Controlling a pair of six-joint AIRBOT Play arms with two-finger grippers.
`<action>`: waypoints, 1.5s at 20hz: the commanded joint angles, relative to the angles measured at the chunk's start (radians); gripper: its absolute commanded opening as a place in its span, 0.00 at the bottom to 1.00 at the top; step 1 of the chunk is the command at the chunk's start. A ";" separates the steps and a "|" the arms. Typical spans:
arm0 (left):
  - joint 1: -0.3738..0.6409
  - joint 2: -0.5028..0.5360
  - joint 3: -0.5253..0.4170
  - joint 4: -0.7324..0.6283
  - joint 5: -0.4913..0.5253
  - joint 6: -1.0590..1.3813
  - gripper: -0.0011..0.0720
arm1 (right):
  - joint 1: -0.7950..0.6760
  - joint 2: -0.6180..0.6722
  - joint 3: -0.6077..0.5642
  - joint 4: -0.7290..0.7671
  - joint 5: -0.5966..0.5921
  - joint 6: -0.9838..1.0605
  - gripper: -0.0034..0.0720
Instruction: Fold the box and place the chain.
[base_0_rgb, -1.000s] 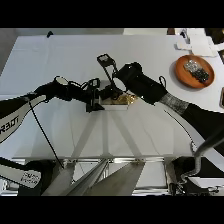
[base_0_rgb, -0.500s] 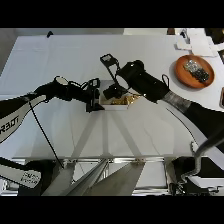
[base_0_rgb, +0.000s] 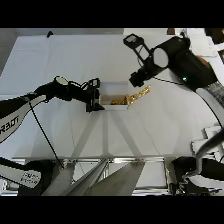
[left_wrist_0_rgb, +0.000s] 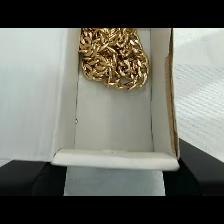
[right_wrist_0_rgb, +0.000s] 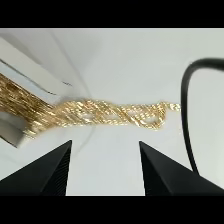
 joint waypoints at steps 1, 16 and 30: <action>0.001 0.001 0.000 0.000 0.000 0.000 0.30 | -0.111 -0.005 -0.076 0.032 0.026 -0.029 0.69; 0.001 0.001 0.000 0.000 0.000 0.000 0.30 | -0.109 -0.259 -0.165 0.111 -0.188 0.507 0.83; 0.001 0.001 0.000 0.000 0.000 0.000 0.30 | -0.061 -0.248 -0.165 0.108 -0.271 0.443 0.06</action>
